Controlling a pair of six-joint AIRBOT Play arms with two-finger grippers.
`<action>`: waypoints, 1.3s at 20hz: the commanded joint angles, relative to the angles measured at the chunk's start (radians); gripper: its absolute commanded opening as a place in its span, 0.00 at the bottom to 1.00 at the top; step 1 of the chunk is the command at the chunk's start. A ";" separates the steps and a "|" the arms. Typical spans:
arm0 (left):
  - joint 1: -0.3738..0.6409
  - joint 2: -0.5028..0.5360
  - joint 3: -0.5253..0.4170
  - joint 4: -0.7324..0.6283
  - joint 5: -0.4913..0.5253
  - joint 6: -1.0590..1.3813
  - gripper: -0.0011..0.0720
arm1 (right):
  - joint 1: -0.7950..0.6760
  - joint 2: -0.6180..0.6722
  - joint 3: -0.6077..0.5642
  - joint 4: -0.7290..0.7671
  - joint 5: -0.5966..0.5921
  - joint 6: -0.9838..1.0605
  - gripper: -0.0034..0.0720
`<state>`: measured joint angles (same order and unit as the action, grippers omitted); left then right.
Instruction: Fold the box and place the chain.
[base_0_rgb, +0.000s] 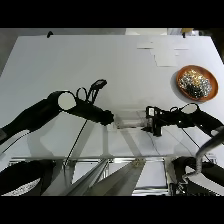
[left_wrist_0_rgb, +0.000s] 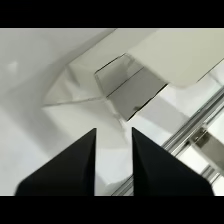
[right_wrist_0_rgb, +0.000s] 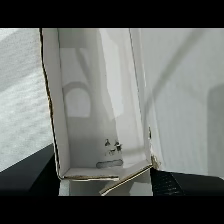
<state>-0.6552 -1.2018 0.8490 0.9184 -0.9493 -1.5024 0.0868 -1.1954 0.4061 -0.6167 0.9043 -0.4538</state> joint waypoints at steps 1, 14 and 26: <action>0.061 0.082 -0.009 0.176 -0.076 -0.098 0.21 | 0.000 0.001 0.000 0.000 0.000 0.000 0.60; 0.000 -0.089 -0.195 -0.230 0.184 0.035 0.19 | 0.000 0.001 0.000 -0.001 0.000 0.000 0.60; -0.019 -0.003 -0.158 -0.275 0.194 0.066 0.23 | 0.000 0.001 0.000 0.000 0.000 0.000 0.60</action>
<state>-0.6731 -1.2354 0.6796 0.6434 -0.7544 -1.4433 0.0872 -1.1954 0.4061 -0.6113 0.9039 -0.4492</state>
